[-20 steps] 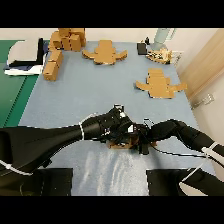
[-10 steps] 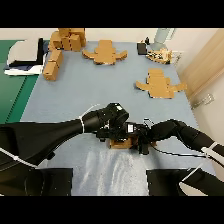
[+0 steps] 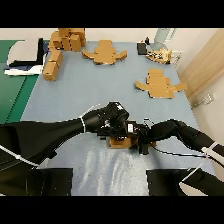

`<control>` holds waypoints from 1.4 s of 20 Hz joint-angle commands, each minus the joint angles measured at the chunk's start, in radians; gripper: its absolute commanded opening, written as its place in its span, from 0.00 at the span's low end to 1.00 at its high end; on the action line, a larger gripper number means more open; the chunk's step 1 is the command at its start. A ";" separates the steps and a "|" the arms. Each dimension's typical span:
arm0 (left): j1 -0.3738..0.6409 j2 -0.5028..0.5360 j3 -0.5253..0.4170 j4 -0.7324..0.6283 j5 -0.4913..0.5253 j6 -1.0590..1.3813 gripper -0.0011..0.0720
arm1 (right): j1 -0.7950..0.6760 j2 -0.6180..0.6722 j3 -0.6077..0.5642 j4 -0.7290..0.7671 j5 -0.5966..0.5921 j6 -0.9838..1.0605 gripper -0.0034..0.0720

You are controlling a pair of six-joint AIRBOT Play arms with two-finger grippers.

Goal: Fold the box.

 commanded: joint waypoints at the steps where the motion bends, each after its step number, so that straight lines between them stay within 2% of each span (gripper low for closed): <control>1: -0.006 -0.018 0.000 0.007 0.012 -0.002 0.74 | 0.000 0.000 0.001 0.000 0.000 -0.002 0.66; 5: -0.041 -0.038 0.000 0.013 0.013 -0.004 0.73 | 0.000 0.000 0.001 0.000 0.000 -0.002 0.66; 6: -0.048 -0.038 0.000 0.030 0.006 -0.008 0.58 | 0.000 0.000 0.001 0.000 0.000 -0.002 0.66; 7: -0.050 -0.038 0.001 0.039 -0.001 -0.008 0.30 | 0.000 0.000 0.001 0.000 0.000 -0.002 0.66; 8: -0.053 -0.038 0.001 0.041 -0.004 -0.008 0.25 | 0.000 0.001 0.001 0.000 0.000 -0.002 0.66; 10: -0.061 -0.038 0.001 0.042 -0.005 -0.020 0.23 | 0.000 0.000 0.001 0.000 0.000 -0.002 0.66; 11: -0.068 -0.038 0.001 0.043 -0.003 -0.019 0.04 | 0.000 0.000 0.001 0.000 0.000 -0.002 0.66; 21: -0.084 -0.035 0.001 0.053 -0.015 -0.018 0.04 | 0.000 0.000 0.001 0.000 0.000 -0.002 0.66; 22: -0.084 -0.033 0.002 0.053 -0.014 -0.018 0.28 | 0.000 0.000 0.001 0.000 0.000 -0.002 0.66; 23: -0.082 -0.032 0.004 0.054 -0.015 -0.019 0.60 | 0.000 0.000 0.001 0.000 0.000 -0.002 0.66; 24: -0.080 -0.032 0.006 0.054 -0.016 -0.019 0.63 | 0.000 0.000 0.001 0.000 0.000 -0.002 0.66; 28: -0.078 -0.032 0.007 0.055 -0.027 -0.020 0.63 | 0.000 0.000 0.001 0.000 0.000 -0.002 0.66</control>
